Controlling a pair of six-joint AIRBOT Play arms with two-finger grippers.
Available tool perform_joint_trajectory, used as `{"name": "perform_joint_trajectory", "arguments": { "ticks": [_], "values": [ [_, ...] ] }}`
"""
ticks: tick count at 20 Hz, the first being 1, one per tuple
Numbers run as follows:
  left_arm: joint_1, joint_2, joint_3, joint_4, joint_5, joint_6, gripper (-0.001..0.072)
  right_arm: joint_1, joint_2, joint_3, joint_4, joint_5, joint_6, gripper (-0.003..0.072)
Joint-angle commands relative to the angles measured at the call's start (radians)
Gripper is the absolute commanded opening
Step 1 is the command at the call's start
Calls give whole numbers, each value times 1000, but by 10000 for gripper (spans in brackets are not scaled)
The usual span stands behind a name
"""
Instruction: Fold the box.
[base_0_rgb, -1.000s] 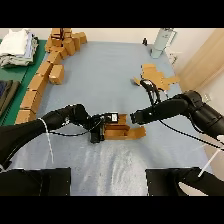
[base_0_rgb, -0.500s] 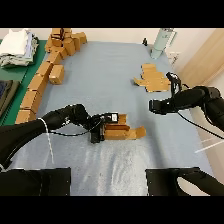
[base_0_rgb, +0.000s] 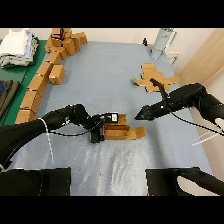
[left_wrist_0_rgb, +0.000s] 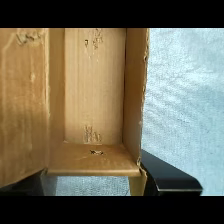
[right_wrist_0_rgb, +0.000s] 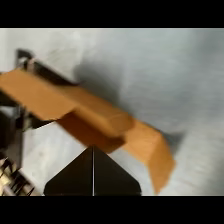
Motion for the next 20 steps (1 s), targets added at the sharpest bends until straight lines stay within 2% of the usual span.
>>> {"name": "perform_joint_trajectory", "arguments": {
  "ticks": [1,7,13,16,20],
  "values": [
    [1,1,0,0,0,0,495,-1,-45,0,198,-68,-148,0],
    [1,1,0,0,0,0,494,45,-209,0,274,60,-210,0],
    [1,1,0,0,0,0,494,91,-255,3,269,347,-216,1],
    [1,1,0,0,0,0,494,92,-272,2,244,349,-216,0],
    [1,1,0,0,1,0,494,105,-324,-11,244,275,-218,1]
  ]
}}
